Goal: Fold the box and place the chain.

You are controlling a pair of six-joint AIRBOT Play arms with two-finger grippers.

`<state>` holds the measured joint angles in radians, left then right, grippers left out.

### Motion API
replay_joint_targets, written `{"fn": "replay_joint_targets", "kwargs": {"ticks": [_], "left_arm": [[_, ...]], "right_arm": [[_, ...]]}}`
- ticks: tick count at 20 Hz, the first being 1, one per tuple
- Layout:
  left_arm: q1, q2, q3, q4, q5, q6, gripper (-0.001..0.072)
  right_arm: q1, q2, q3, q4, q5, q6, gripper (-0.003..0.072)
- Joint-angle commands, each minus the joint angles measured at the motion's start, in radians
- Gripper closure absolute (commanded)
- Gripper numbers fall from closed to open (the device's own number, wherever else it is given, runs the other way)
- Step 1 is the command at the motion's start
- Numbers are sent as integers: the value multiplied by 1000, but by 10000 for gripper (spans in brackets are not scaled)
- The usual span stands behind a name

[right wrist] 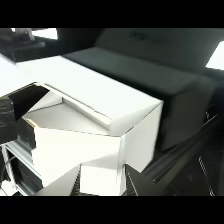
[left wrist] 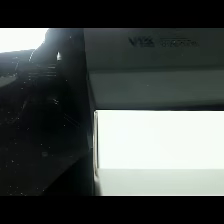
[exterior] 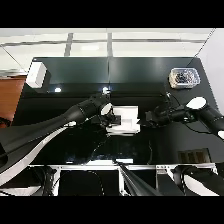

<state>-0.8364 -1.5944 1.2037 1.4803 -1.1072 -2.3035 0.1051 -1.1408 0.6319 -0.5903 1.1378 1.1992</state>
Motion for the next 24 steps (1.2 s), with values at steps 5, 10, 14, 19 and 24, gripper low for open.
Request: {"fn": "replay_joint_targets", "kwargs": {"ticks": [5,10,14,19,24], "left_arm": [[0,0,0,-1,2,-1,680],[-1,0,0,-5,2,-1,680],[0,0,0,-5,2,-1,680],[0,0,0,-5,2,-1,680],[0,0,0,-5,1,-1,680]], "right_arm": [[137,-1,14,-84,-99,123,388],[220,-2,82,-281,-137,298,388],[296,-3,131,-436,-140,457,388],[392,-63,201,-580,-130,605,388],[474,-142,269,-695,-100,742,453]]}}
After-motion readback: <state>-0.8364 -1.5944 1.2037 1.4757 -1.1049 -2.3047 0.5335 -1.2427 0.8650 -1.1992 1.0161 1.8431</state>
